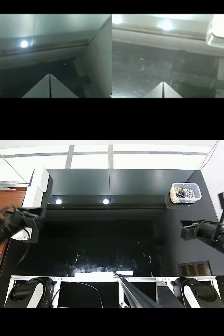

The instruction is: Fold the box and place the chain.

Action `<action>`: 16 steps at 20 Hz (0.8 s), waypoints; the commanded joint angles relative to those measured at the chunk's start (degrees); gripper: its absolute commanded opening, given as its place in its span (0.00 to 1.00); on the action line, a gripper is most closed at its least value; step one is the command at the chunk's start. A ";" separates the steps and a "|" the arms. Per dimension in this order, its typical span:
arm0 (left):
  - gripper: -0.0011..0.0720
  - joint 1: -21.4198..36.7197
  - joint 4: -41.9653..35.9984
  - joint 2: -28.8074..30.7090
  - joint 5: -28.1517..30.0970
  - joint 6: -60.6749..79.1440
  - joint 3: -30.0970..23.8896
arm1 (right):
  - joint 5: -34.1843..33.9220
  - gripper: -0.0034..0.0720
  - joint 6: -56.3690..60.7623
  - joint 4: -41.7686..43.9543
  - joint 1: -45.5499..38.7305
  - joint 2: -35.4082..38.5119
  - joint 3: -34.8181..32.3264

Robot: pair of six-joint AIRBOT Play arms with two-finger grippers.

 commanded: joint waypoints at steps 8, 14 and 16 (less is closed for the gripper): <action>0.05 -3.17 0.57 7.87 2.84 -0.50 -6.32 | -2.40 0.06 0.07 -1.62 0.50 1.60 -5.31; 0.05 -3.17 0.44 7.87 3.15 -0.70 -6.29 | -2.43 0.06 0.07 -1.62 0.50 1.60 -5.31; 0.05 -3.17 0.44 7.87 3.17 -0.70 -6.29 | -2.40 0.06 0.07 -1.62 0.50 1.60 -5.31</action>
